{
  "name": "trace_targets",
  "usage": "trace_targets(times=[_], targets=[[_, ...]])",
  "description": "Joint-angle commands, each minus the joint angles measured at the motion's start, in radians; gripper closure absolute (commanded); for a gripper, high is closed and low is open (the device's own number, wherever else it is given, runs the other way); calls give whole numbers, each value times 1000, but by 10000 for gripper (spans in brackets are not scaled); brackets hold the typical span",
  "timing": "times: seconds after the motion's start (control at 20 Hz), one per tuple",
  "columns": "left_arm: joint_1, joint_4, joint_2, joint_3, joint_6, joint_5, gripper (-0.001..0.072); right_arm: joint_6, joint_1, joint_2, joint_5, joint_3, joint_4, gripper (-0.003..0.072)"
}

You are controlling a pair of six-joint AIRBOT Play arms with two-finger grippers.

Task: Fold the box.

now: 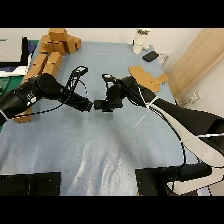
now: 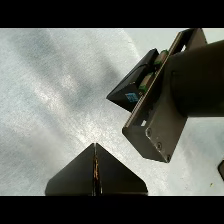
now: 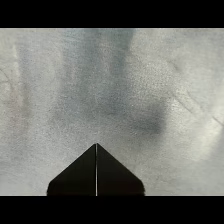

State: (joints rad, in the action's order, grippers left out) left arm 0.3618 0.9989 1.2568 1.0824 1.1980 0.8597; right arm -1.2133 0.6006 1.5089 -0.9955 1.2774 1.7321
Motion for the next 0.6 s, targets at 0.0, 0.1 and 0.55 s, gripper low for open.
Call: trace_targets(times=[0.0,0.1,0.55], targets=[[0,0,0,1,0,0,698,0,1,0,0,1,0,680],[0,0,0,1,0,0,699,1,1,0,0,1,2,680],[0,0,0,1,0,0,699,-6,-301,3,-201,194,-247,123]])
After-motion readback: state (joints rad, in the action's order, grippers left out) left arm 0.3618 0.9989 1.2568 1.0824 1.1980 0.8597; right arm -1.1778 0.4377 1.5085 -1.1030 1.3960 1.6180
